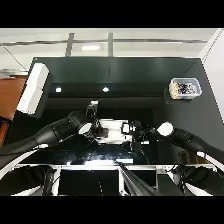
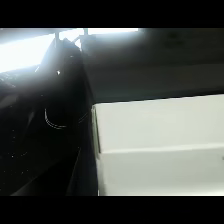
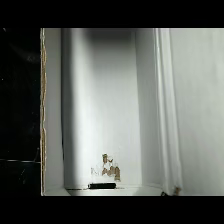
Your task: Fold the box and place the chain.
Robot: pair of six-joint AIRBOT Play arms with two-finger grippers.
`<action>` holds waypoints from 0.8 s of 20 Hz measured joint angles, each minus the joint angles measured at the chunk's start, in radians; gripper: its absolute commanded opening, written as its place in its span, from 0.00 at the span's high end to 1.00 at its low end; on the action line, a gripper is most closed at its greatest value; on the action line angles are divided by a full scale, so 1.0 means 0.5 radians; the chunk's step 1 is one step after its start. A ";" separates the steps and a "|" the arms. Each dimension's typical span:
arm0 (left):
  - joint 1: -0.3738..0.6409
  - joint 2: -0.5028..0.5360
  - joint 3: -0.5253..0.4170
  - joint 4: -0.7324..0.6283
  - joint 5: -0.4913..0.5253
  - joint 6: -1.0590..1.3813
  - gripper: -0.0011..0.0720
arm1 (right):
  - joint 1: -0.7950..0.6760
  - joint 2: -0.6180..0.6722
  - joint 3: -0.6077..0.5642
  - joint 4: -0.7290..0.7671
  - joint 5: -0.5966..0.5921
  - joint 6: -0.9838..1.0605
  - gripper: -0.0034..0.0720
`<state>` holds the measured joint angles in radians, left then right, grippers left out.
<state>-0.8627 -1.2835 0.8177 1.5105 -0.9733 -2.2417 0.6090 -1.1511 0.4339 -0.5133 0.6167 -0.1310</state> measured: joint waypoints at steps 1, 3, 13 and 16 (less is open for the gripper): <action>-0.003 -0.014 0.000 -0.002 0.002 -0.008 0.59 | 0.000 0.000 0.001 0.000 0.000 -0.001 0.26; -0.005 -0.034 0.001 -0.009 0.001 -0.019 0.59 | 0.000 0.000 0.001 0.000 0.000 0.000 0.26; -0.006 -0.055 0.002 -0.018 0.002 -0.064 0.67 | 0.000 0.000 0.000 0.000 0.000 -0.001 0.26; -0.006 -0.055 0.002 -0.022 0.002 -0.079 0.81 | 0.000 0.000 0.000 0.001 0.000 0.000 0.26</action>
<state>-0.8658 -1.3109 0.8185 1.4994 -0.9722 -2.2810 0.6090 -1.1511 0.4339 -0.5129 0.6167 -0.1310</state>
